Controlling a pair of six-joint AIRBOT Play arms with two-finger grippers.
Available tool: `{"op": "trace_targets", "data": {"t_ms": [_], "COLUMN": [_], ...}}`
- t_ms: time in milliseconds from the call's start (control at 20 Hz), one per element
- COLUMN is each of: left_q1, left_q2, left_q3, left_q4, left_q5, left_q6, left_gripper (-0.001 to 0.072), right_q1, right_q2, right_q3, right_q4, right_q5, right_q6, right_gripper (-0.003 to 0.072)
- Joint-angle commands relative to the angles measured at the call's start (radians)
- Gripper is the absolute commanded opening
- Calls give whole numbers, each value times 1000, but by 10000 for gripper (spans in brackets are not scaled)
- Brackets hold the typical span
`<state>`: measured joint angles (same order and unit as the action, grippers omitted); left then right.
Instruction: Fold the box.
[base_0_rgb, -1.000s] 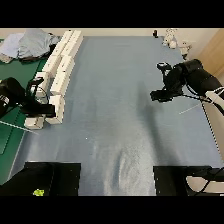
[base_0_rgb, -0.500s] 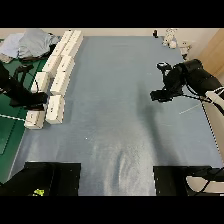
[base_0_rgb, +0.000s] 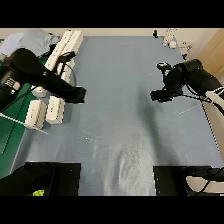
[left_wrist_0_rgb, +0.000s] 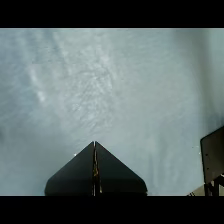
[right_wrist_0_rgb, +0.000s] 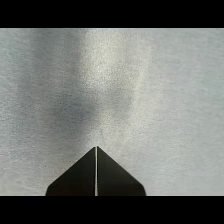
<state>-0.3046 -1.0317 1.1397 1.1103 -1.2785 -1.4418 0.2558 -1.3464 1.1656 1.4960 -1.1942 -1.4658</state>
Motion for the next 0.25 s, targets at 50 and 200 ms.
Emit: {"op": "trace_targets", "data": {"t_ms": [50,200], "left_q1": [-179,-217], "left_q2": [-34,-35], "left_q3": [2,2], "left_q4": [-15,-15], "left_q5": [144,145], "left_q6": [-15,-14], "left_gripper": [13,13], "right_q1": [-1,0], "right_q2": [-1,-1], "right_q3": [1,1], "right_q4": [0,0], "right_q5": [0,0], "right_q6": [0,0], "right_gripper": [11,12]}}
